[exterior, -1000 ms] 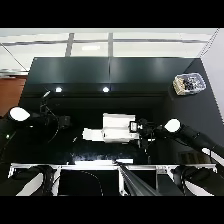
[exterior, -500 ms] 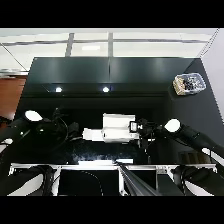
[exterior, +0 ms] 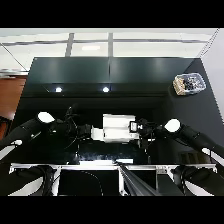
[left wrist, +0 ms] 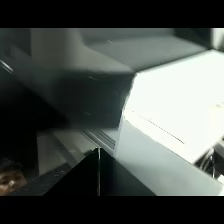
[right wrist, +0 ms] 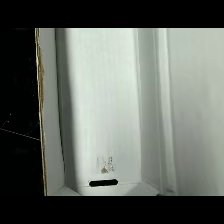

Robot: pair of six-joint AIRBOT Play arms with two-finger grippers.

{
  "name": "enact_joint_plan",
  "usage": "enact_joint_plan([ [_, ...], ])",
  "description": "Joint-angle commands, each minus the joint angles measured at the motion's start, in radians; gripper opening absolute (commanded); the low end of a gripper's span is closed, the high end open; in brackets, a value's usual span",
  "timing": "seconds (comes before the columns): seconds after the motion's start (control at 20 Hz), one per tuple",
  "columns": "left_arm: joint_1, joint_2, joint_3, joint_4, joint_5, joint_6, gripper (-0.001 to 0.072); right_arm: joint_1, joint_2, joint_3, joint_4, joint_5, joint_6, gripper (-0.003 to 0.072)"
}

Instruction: Fold the box and place the chain.

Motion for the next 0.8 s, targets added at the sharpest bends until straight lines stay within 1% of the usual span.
enact_joint_plan([
  [0.0,-0.007,0.000,0.030,-0.028,-0.035,0.039,0.0026,0.000,-0.001,0.000,0.000,-0.001,0.000,0.0409],
  [0.05,-0.006,0.000,0.042,-0.028,-0.043,0.041,0.0027,0.000,-0.001,0.000,0.000,-0.001,0.000,0.0409],
  [0.1,-0.006,0.000,0.054,-0.028,-0.050,0.042,0.0051,0.000,-0.001,0.000,0.000,-0.001,0.000,0.0409],
  [0.15,-0.006,0.000,0.067,-0.028,-0.056,0.040,0.0215,0.000,-0.001,0.000,0.000,-0.001,0.001,0.0409],
  [0.2,-0.006,0.000,0.081,-0.029,-0.067,0.034,0.0526,0.000,-0.001,0.000,0.000,-0.001,0.001,0.0409],
  [0.25,-0.006,0.000,0.093,-0.027,-0.085,0.034,0.0711,0.000,-0.001,0.000,0.000,-0.001,0.001,0.0409],
  [0.35,-0.006,0.000,0.113,-0.027,-0.102,0.034,0.0707,0.000,-0.001,0.000,0.000,-0.001,0.001,0.0409],
  [0.55,-0.024,0.000,0.126,-0.031,-0.093,0.034,0.0705,0.000,-0.001,0.000,0.000,-0.001,0.001,0.0409],
  [0.7,-0.062,0.000,0.127,-0.032,-0.053,0.017,0.0686,0.000,-0.001,0.000,0.002,-0.001,0.001,0.0409],
  [0.75,-0.076,0.000,0.129,-0.031,-0.040,0.017,0.0670,0.000,-0.001,0.000,0.002,-0.002,0.001,0.0409],
])
